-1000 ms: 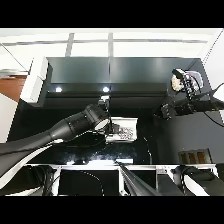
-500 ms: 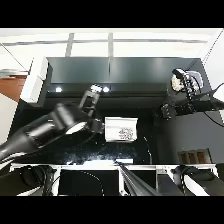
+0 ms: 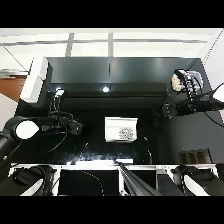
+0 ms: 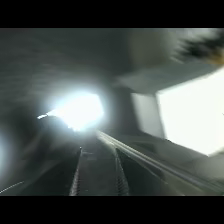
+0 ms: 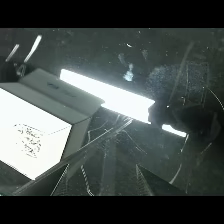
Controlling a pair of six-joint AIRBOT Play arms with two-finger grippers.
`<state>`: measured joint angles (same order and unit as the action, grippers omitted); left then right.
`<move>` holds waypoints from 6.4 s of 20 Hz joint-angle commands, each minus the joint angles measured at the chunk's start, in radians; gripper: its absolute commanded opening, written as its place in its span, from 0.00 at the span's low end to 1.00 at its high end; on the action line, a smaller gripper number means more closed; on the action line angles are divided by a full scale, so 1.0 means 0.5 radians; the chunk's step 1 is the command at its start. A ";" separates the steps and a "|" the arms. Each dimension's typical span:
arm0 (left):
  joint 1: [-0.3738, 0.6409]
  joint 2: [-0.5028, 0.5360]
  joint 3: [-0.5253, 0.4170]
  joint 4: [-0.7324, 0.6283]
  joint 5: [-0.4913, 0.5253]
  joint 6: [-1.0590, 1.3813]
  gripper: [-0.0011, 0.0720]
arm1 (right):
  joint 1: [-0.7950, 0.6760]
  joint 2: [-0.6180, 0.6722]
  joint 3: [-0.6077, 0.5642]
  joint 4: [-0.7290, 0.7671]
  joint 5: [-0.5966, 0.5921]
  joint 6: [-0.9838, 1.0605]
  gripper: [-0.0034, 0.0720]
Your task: Fold the box and place the chain.
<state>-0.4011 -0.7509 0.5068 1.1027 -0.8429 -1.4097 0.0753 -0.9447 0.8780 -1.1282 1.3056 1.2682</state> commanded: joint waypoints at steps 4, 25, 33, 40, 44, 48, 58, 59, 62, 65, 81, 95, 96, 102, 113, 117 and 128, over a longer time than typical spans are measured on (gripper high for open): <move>0.105 0.037 -0.160 -0.628 0.081 0.678 0.39 | -0.001 0.002 -0.001 -0.012 -0.004 0.014 0.71; 0.105 -0.687 -0.179 -1.366 0.050 3.397 0.98 | -0.001 0.002 -0.001 -0.089 -0.031 0.069 0.71; -0.002 -0.790 -0.143 -1.438 0.032 3.510 0.98 | -0.001 0.001 -0.001 -0.089 -0.076 0.069 0.71; -0.073 -0.845 -0.090 -1.444 0.060 3.542 0.98 | -0.001 0.001 -0.001 -0.088 -0.093 0.069 0.71; -0.156 -0.912 -0.020 -1.436 0.073 3.526 0.98 | -0.001 0.001 -0.001 -0.086 -0.092 0.076 0.71; -0.159 -0.976 0.047 -1.437 0.075 3.484 0.98 | -0.001 0.001 -0.001 -0.085 -0.092 0.076 0.71; -0.308 -0.981 0.056 -1.268 0.194 3.399 0.98 | -0.001 0.001 -0.001 -0.085 -0.122 0.076 0.71; -0.318 -0.981 0.056 -1.268 0.238 3.368 0.98 | -0.001 0.001 -0.001 -0.085 -0.122 0.076 0.71; -0.318 -0.981 0.057 -1.272 0.270 3.335 0.95 | -0.001 0.001 -0.001 -0.088 -0.143 0.075 0.71; -0.318 -0.981 0.057 -1.273 0.272 3.335 0.70 | -0.001 0.001 -0.001 -0.086 -0.237 0.075 0.71; -0.318 -0.981 0.057 -1.272 0.271 3.335 0.70 | 0.478 -0.498 -0.018 0.578 -0.441 -1.456 0.98; -0.318 -0.981 0.057 -1.272 0.271 3.335 0.70 | 0.690 -0.398 -0.180 0.436 -0.333 -1.663 0.98; -0.318 -0.981 0.057 -1.272 0.271 3.335 0.70 | 0.690 -0.397 -0.179 0.438 -0.329 -1.664 0.98; -0.318 -0.981 0.057 -1.272 0.271 3.335 0.70 | 0.689 -0.266 -0.146 0.428 -0.143 -1.573 0.98; -0.318 -0.981 0.057 -1.272 0.270 3.335 0.70 | 0.764 -0.249 -0.336 0.416 -0.507 -1.527 0.98; -0.318 -0.981 0.057 -1.272 0.270 3.335 0.70 | 0.838 -0.249 -0.336 0.394 -0.620 -1.528 0.81; -0.318 -0.981 0.057 -1.272 0.270 3.335 0.70 | 0.838 -0.249 -0.335 0.380 -0.612 -1.527 0.52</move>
<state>-0.5594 -1.2407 0.5346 0.4664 -0.7059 0.2573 0.4931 -1.0698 0.7105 -0.9375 0.9981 0.5045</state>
